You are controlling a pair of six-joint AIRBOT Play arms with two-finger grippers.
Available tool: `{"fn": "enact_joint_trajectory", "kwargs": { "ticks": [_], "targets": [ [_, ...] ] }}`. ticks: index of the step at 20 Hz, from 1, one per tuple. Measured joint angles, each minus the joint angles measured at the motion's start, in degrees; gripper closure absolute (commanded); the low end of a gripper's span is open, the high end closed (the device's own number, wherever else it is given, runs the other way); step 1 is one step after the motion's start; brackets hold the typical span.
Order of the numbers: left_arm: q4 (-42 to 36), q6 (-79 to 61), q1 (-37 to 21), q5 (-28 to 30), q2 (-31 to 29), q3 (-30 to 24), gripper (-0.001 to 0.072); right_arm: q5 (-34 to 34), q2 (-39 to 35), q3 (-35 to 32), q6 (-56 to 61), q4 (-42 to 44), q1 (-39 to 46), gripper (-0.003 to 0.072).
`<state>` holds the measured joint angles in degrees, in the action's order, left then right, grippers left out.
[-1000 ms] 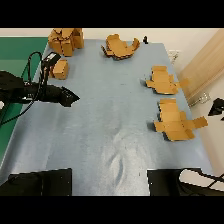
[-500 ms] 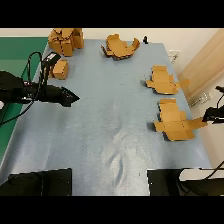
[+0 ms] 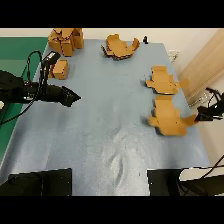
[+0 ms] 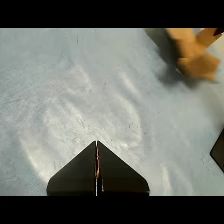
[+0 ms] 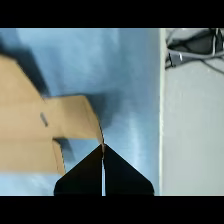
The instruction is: Fold the box.
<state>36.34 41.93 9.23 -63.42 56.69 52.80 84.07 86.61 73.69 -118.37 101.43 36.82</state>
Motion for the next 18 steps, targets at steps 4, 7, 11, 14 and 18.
{"fn": "enact_joint_trajectory", "kwargs": {
  "ticks": [4,7,11,14,18],
  "targets": [
    [-1.14,-0.02,-0.15,0.07,-0.04,0.68,0.0690,8.50,-9.60,-0.02,9.77,7.34,-7.23,0.0685],
    [-1.92,0.02,-1.75,-1.09,-0.28,1.09,0.0689,13.16,-18.84,-0.02,16.96,14.43,-16.13,0.0685],
    [-3.63,0.02,-7.02,-4.11,-0.35,1.29,0.0688,10.67,-28.79,-0.15,22.05,26.51,-31.39,0.0686],
    [-4.24,0.00,-11.65,-5.55,-0.11,1.33,0.0233,1.20,-31.50,-3.23,17.51,30.49,-41.38,0.0686],
    [-4.76,-1.95,-15.32,-4.90,3.04,1.33,0.0243,-21.33,-32.94,-15.58,-0.33,30.60,-51.74,0.0686]
  ]
}}
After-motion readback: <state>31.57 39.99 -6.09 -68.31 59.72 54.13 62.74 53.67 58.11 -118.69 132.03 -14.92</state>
